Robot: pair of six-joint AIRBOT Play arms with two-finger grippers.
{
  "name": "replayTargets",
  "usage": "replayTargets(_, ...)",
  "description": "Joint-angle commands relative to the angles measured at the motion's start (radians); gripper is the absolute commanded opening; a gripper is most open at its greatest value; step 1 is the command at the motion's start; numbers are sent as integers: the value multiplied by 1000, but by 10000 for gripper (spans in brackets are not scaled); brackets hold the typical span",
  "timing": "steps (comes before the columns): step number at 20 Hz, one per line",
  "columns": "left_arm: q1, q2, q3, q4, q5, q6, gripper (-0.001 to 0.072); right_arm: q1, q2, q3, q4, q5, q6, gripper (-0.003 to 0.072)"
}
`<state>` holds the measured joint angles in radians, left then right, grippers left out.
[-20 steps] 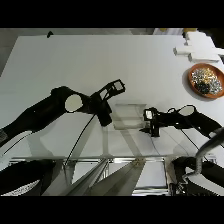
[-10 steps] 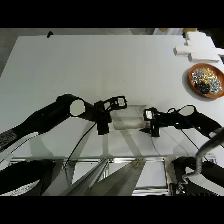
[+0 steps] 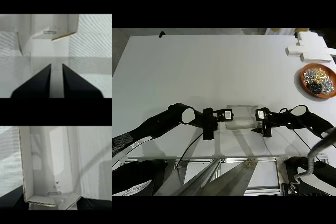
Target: Fold the box and place the chain.
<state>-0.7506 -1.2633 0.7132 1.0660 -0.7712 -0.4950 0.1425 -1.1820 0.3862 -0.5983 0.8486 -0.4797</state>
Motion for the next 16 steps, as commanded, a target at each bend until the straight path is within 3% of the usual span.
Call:
replayTargets(1,25,2,-17,-50,95,87,268,0,1,0,0,0,0,337)
replayTargets(2,28,1,-17,-70,117,121,339,0,1,0,0,0,0,337)
replayTargets(3,28,1,-17,-85,133,163,354,0,1,0,0,0,0,337)
replayTargets(6,27,-2,-17,-130,154,315,354,0,1,0,0,0,0,337)
replayTargets(12,26,-39,-17,-156,157,318,352,0,1,0,0,0,0,337)
replayTargets(16,13,-39,-17,-218,154,320,307,0,1,0,0,0,0,337)
